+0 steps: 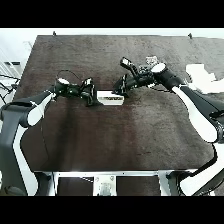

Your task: Fold the box and place the chain.

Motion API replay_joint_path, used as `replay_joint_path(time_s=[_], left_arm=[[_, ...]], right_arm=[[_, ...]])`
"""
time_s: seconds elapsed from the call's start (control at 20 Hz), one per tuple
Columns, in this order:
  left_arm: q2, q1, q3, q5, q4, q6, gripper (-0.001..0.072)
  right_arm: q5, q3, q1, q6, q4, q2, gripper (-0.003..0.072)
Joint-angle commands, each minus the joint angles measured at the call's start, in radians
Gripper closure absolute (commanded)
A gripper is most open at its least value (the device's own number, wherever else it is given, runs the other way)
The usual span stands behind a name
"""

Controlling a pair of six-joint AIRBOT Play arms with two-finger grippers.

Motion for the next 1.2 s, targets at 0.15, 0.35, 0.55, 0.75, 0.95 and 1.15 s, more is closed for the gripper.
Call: replay_joint_path(time_s=[0.15, 0.35, 0.55, 0.75, 0.95, 1.15], left_arm=[[0.000, 0.000, 0.001, 0.000, 0.000, 0.000, 0.0412], [0.000, 0.000, 0.001, 0.000, 0.000, 0.000, 0.0412], [0.000, 0.000, 0.001, 0.000, 0.000, 0.000, 0.0412], [0.000, 0.000, 0.001, 0.000, 0.000, 0.000, 0.0412], [0.000, 0.000, 0.001, 0.000, 0.000, 0.000, 0.0412], [0.000, 0.000, 0.001, 0.000, 0.000, 0.000, 0.0412]], right_arm=[[-0.010, 0.001, 0.018, -0.014, -0.012, -0.011, 0.0333], [-0.008, 0.001, 0.018, -0.014, -0.030, -0.036, 0.0314], [-0.013, 0.005, 0.015, -0.031, -0.030, -0.039, 0.0334], [-0.018, 0.042, 0.015, -0.033, -0.029, -0.039, 0.0337], [-0.018, 0.051, 0.013, -0.033, -0.030, -0.039, 0.0400], [-0.016, 0.051, 0.013, -0.033, -0.031, -0.039, 0.0500]])
